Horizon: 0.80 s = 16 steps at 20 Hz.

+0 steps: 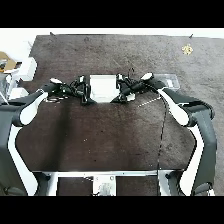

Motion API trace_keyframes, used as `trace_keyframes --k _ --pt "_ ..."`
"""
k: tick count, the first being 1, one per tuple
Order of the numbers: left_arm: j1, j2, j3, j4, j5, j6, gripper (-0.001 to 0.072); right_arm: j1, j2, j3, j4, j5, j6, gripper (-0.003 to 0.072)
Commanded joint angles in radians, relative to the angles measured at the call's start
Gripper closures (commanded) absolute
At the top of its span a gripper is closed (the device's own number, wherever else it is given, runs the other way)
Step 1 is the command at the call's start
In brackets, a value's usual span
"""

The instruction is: Fold the box and place the chain.

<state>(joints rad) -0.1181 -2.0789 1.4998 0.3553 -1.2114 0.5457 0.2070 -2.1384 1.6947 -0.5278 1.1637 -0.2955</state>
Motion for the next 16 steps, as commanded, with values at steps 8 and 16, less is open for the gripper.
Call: trace_keyframes --k 8,16 --pt "-0.002 -0.001 0.000 0.005 0.029 -0.017 0.0423 0.000 0.000 0.000 0.000 0.000 0.000 0.0308" --pt "-0.002 0.000 0.000 0.003 0.052 -0.021 0.0485 0.000 0.000 0.000 0.000 0.000 0.000 0.0308"
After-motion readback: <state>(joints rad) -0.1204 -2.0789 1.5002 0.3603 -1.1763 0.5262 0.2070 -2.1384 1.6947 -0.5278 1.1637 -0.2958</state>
